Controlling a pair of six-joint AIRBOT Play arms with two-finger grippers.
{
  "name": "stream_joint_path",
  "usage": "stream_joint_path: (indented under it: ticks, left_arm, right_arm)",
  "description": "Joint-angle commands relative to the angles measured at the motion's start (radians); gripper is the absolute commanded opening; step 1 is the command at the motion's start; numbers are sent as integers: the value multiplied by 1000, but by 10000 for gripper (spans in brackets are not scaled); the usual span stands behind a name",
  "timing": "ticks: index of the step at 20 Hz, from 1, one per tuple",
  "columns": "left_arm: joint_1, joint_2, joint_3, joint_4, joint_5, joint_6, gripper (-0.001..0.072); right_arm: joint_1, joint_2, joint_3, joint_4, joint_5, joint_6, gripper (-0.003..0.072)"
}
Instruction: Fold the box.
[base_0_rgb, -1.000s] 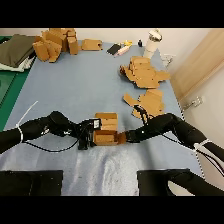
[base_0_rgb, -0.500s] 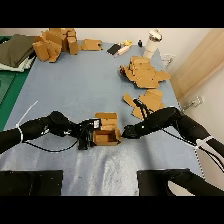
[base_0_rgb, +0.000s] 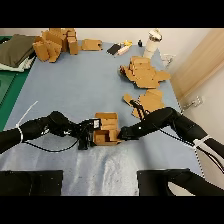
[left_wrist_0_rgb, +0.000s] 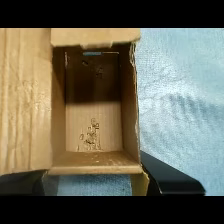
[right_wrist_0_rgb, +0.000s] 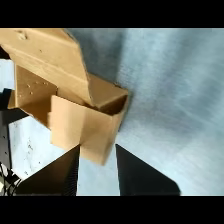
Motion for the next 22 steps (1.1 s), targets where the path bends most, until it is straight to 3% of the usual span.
stream_joint_path:
  ticks: [1,5,8,15,22]
  left_arm:
    - [1,0,1,0,0,0,452]
    - [1,0,1,0,0,0,453]
    - [1,0,1,0,0,0,453]
    - [1,0,1,0,0,0,453]
    - [1,0,1,0,0,0,453]
  right_arm:
    - [98,-22,34,-85,86,148,345]
    - [274,-57,166,-486,23,576,342]
    - [383,-117,270,-653,-79,778,341]
    - [515,-332,423,-720,-225,1000,341]
    - [516,-435,439,-723,-249,1051,341]
